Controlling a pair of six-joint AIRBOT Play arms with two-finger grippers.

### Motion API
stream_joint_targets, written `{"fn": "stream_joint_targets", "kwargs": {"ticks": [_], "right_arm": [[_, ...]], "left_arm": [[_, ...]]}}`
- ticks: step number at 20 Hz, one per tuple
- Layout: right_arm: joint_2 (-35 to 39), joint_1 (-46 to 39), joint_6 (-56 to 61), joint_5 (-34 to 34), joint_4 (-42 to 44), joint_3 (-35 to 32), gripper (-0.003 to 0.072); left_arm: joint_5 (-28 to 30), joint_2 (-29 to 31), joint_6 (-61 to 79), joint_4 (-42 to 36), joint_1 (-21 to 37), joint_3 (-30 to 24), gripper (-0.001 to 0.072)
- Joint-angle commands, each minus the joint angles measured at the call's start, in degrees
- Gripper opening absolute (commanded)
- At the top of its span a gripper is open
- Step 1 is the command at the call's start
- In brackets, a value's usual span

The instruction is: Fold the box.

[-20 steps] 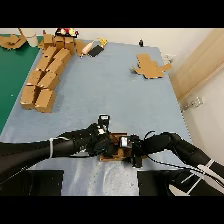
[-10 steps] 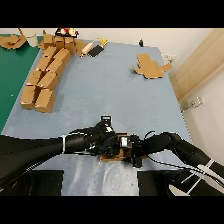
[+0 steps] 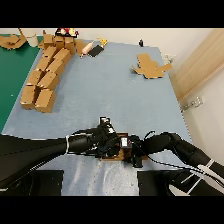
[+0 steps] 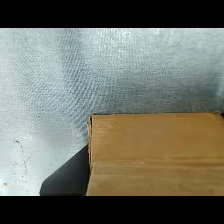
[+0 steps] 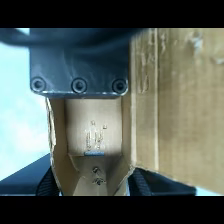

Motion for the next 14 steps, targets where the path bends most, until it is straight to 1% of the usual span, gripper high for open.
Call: {"fn": "stream_joint_targets", "kwargs": {"ticks": [1,7,8,9,10,14], "right_arm": [[-0.04,0.00,0.00,0.15,0.07,0.02,0.0497],[-0.04,0.00,0.00,0.15,0.07,0.02,0.0497],[-0.04,0.00,0.00,0.15,0.04,0.02,0.0497],[-0.04,0.00,0.00,0.15,0.04,0.02,0.0497],[-0.04,0.00,0.00,0.15,0.04,0.02,0.0497],[-0.04,0.00,0.00,0.15,0.04,0.02,0.0497]], "left_arm": [[0.85,-0.09,0.02,-0.24,-0.02,0.13,0.0013],[3.72,-0.07,0.37,-0.17,-0.02,0.50,0.0014],[3.82,-0.04,0.87,-0.17,-0.02,0.74,0.0058],[3.80,-0.04,1.29,-0.17,-0.02,1.09,0.0373],[3.78,-0.02,1.29,-0.17,0.02,1.20,0.0504],[2.27,0.07,1.29,-0.02,0.07,1.20,0.0501]]}}
